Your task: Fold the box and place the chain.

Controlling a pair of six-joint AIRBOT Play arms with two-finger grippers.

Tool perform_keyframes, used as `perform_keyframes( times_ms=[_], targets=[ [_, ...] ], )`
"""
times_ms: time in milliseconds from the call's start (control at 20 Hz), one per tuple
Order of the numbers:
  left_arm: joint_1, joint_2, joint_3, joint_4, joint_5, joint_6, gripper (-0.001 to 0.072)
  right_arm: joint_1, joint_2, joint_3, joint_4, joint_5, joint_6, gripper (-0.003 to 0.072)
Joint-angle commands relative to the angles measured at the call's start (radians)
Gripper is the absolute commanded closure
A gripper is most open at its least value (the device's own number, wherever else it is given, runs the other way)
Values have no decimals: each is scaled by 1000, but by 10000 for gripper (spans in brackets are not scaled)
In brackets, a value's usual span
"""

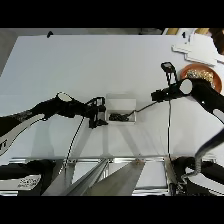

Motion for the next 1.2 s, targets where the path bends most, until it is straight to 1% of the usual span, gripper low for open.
perform_keyframes(
  times_ms=[0,300,500,1000,1050,1150],
  targets=[
    [0,0,1,0,0,0,559,-4,-35,-11,-1,-16,3,389],
    [0,0,1,0,0,0,559,-4,-39,-12,3,-16,29,386],
    [0,0,1,0,0,0,559,-4,-64,-12,5,9,29,386],
    [0,0,1,0,0,0,559,-4,-114,-12,5,-18,29,391],
    [0,0,1,0,0,0,559,-4,-115,-12,5,-19,29,421],
    [0,0,1,0,0,0,559,-4,-115,-12,4,-23,29,545]
  ],
)
